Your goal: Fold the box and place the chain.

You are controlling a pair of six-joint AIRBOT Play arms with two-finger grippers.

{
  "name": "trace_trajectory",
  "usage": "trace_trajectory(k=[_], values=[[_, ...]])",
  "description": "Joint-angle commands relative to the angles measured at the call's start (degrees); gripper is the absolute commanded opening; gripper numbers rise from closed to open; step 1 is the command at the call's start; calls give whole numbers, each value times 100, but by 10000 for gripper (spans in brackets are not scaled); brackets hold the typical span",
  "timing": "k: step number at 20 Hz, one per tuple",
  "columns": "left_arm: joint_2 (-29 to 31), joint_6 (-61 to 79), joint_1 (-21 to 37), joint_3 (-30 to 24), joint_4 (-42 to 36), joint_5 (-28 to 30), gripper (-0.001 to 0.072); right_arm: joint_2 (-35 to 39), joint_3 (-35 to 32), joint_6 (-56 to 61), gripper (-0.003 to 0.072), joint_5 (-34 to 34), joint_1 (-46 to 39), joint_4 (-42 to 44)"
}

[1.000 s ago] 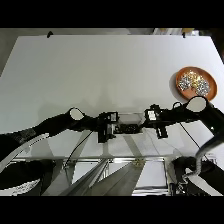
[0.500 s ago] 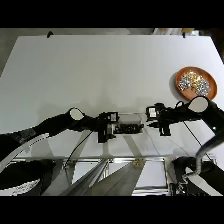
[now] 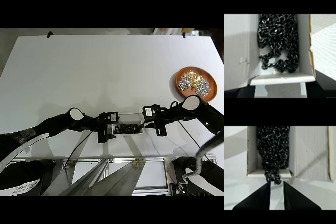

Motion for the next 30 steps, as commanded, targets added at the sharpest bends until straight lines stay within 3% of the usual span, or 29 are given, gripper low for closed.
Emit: trace_trajectory(k=[1, 4, 5, 10, 14, 16, 20, 23, 24, 26, 28, 30], values=[[2, 0, 2, 0, 2, 2, 205, -70, -2, -109, 172, 33, 52, 166], [2, 0, 2, 0, 2, 2, 205, -70, -2, -109, 24, 146, 52, 190], [2, 0, 2, 0, 2, 2, 205, -66, -2, -103, 12, 153, 52, 181], [2, 0, 2, 0, 2, 2, 205, 400, 2, 162, 12, 142, 52, -109], [2, 0, 2, 0, 2, 2, 205, 918, 15, 546, 12, 170, 238, 170], [2, 0, 2, 0, 2, 2, 205, 920, 63, 907, 13, 101, 651, 297], [2, 0, 2, 0, 2, 2, 205, 761, 127, 973, 14, -654, 1464, 498], [2, 2, 2, 0, 2, 4, 205, 323, 389, 1364, 14, -815, 1786, 490], [2, 0, 2, 0, 2, 2, 205, 142, 522, 1714, 32, -817, 1836, 481], [2, 0, 2, 0, 2, 2, 205, -133, 841, 2583, 229, -815, 1974, 269], [4, 0, 2, 0, 2, 2, 205, -149, 1222, 3204, 238, -595, 2055, -175], [2, 0, 2, 0, 2, 2, 205, -149, 1849, 3659, 235, 90, 2052, -592]])
